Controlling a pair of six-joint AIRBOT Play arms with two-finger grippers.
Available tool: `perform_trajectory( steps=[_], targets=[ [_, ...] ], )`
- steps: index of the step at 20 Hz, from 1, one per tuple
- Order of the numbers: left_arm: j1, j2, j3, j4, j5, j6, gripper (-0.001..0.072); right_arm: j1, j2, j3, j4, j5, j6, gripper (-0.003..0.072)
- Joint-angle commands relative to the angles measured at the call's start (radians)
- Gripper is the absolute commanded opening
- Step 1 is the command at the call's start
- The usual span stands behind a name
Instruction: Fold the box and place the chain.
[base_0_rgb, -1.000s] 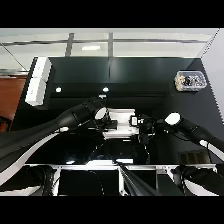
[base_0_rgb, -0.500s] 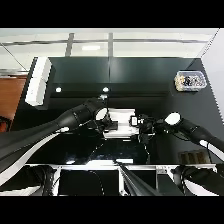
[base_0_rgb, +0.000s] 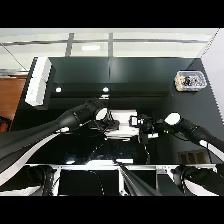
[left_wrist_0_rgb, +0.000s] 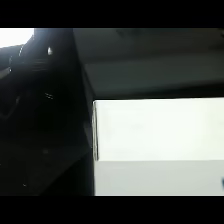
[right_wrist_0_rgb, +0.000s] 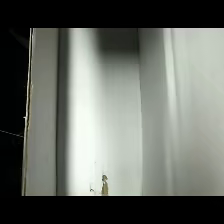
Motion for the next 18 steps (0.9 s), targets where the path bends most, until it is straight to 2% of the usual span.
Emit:
perform_trajectory(
  steps=[1, 5, 14, 16, 18],
  targets=[
    [0.001, 0.000, 0.000, 0.048, -0.027, 0.002, 0.0023, 0.000, 0.023, 0.000, -0.056, 0.028, 0.047, 0.0666],
    [0.002, 0.000, 0.000, 0.059, -0.039, 0.001, 0.0023, 0.000, 0.118, 0.000, -0.225, 0.028, 0.156, 0.0665],
    [0.001, 0.000, 0.000, 0.080, -0.039, -0.009, 0.0022, 0.001, 0.147, 0.000, -0.211, 0.034, 0.138, 0.0664],
    [0.002, 0.000, 0.000, 0.080, -0.038, -0.010, 0.0023, 0.001, 0.147, 0.000, -0.211, 0.054, 0.139, 0.0553],
    [0.002, 0.000, 0.000, 0.079, -0.037, -0.010, 0.0023, 0.001, 0.147, 0.000, -0.211, 0.077, 0.140, 0.0552]
  ],
)
